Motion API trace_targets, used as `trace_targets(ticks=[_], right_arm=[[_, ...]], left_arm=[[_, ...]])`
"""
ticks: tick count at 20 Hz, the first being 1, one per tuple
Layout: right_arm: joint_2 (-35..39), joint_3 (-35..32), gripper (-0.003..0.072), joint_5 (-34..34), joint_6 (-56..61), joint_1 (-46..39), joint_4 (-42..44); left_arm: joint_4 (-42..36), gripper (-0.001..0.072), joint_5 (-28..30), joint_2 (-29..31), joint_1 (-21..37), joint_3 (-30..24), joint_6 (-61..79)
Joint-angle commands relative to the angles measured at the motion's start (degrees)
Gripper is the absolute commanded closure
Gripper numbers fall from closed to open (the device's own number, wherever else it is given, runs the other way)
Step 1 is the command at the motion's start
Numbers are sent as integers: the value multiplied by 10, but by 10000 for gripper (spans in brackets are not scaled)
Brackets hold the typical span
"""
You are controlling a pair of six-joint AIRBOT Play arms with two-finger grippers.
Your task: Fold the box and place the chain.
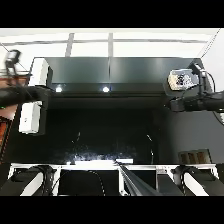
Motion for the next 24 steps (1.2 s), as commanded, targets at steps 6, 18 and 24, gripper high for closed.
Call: trace_targets(ticks=[6, 18, 24], right_arm=[[14, -128, 668, -468, -50, 86, -49], [14, -128, 668, -457, -50, 86, -49], [14, -128, 668, -457, -50, 86, -49]], left_arm=[[32, 682, 308, 22, -160, -146, -5], [33, 681, 308, 22, -161, -148, -5], [33, 681, 308, 22, -161, -148, -5]])
